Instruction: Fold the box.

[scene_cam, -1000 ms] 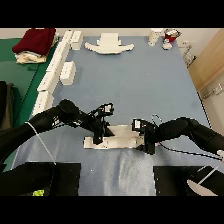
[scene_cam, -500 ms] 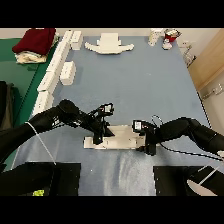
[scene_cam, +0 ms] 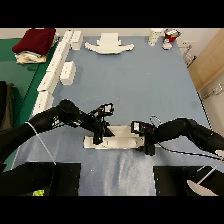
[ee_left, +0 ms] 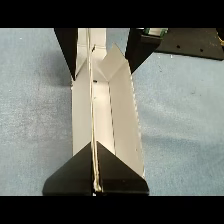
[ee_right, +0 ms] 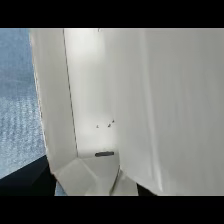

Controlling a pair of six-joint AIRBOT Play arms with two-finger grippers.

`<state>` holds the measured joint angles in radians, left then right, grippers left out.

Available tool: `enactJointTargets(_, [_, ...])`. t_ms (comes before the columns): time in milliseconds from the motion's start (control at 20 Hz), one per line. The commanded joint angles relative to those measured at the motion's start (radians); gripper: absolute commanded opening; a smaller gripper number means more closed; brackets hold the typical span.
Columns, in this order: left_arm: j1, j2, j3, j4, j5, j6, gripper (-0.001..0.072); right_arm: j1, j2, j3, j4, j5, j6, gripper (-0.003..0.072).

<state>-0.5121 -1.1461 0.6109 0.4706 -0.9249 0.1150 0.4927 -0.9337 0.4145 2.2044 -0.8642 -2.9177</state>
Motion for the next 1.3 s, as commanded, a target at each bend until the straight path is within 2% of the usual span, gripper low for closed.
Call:
enactJointTargets(0, [0.001,0.000,0.000,0.000,0.001,0.000,0.0014,0.003,-0.002,-0.002,0.008,0.011,-0.028,0.0638])
enactJointTargets(400, [0.001,0.000,0.000,0.000,0.001,0.000,0.0014,0.014,0.046,-0.051,0.016,0.039,-0.036,0.0654])
enactJointTargets(950, [0.001,0.000,0.000,0.000,0.001,0.000,0.0014,0.027,-0.023,-0.057,0.022,0.111,-0.084,0.0650])
enactJointTargets(1000, [0.000,0.000,0.000,0.000,0.001,0.000,0.0014,0.027,-0.030,-0.057,0.022,0.112,-0.084,0.0637])
enactJointTargets(1050, [0.001,0.000,0.000,0.000,0.001,0.000,0.0014,0.027,-0.031,-0.057,0.021,0.109,-0.084,0.0517])
enactJointTargets(1100, [0.001,0.000,0.000,0.000,0.001,0.000,0.0014,0.027,-0.031,-0.056,0.022,0.107,-0.084,0.0449])
enactJointTargets(1250, [0.001,0.000,0.000,0.000,0.001,0.000,0.0014,0.027,-0.016,-0.056,0.022,0.104,-0.084,0.0446])
